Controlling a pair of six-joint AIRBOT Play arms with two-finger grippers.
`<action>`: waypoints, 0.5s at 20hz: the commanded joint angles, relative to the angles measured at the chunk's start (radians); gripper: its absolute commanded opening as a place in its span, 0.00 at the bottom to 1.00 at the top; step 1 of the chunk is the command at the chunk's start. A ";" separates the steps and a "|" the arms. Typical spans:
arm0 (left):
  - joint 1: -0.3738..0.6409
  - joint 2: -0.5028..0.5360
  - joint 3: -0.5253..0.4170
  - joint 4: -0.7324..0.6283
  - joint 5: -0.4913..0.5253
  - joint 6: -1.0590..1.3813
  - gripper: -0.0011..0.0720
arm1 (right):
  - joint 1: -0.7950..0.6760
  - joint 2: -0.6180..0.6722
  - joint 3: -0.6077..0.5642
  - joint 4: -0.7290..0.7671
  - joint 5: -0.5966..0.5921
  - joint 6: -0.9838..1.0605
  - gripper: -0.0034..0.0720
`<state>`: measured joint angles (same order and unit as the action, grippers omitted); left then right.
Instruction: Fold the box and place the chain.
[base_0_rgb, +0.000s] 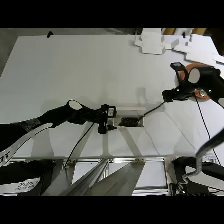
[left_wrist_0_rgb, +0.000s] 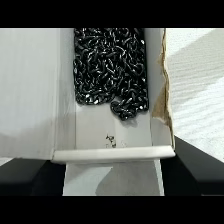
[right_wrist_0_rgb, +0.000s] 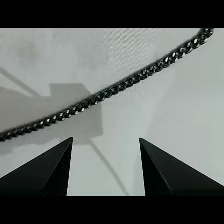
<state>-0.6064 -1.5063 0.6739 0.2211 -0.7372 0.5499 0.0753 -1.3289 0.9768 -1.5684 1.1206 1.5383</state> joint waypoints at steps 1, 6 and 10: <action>0.000 0.000 0.000 0.000 0.000 0.000 0.22 | -0.002 -0.067 0.000 0.000 -0.031 -0.002 0.64; 0.000 0.000 0.000 0.000 0.000 0.000 0.22 | -0.002 -0.114 0.000 0.021 -0.074 -0.002 0.58; 0.000 0.000 0.000 0.000 0.000 0.000 0.22 | -0.002 -0.161 0.000 0.025 -0.073 -0.002 0.40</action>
<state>-0.6064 -1.5063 0.6739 0.2211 -0.7372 0.5495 0.0742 -1.4605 0.9768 -1.5494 1.0546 1.5356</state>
